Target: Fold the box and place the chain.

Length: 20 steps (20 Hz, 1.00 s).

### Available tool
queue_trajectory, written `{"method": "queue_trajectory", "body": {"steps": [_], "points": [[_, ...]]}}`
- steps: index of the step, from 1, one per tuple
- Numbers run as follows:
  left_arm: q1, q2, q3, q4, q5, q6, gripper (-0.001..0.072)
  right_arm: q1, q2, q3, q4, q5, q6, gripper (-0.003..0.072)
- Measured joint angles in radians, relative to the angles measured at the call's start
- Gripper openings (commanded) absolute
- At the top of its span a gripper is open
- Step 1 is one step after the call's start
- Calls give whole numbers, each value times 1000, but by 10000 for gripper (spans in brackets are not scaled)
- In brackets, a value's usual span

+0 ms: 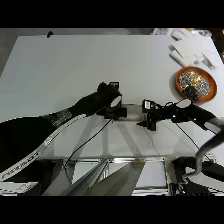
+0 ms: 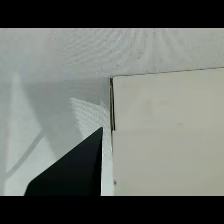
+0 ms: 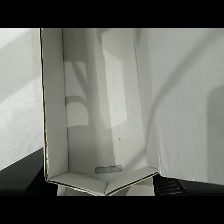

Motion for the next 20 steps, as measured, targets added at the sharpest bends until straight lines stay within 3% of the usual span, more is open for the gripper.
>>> {"method": "queue_trajectory", "body": {"steps": [4,5,6,9,11,14,20], "points": [[1,-18,0,-21,9,10,127,0,0,0,-2,1,0,299],[0,-23,0,-29,12,11,89,0,0,0,-2,1,0,299],[-1,-26,0,-38,16,11,5,0,0,0,-2,1,0,299],[-2,-31,1,-43,17,10,3,-1,0,0,-3,4,0,299],[-2,-32,1,-46,17,11,41,-1,0,0,-2,3,0,299],[-1,-33,-1,-48,23,32,205,-1,0,0,-2,3,-3,298],[36,57,0,-55,4,205,211,-1,0,0,-2,2,-1,299]]}}
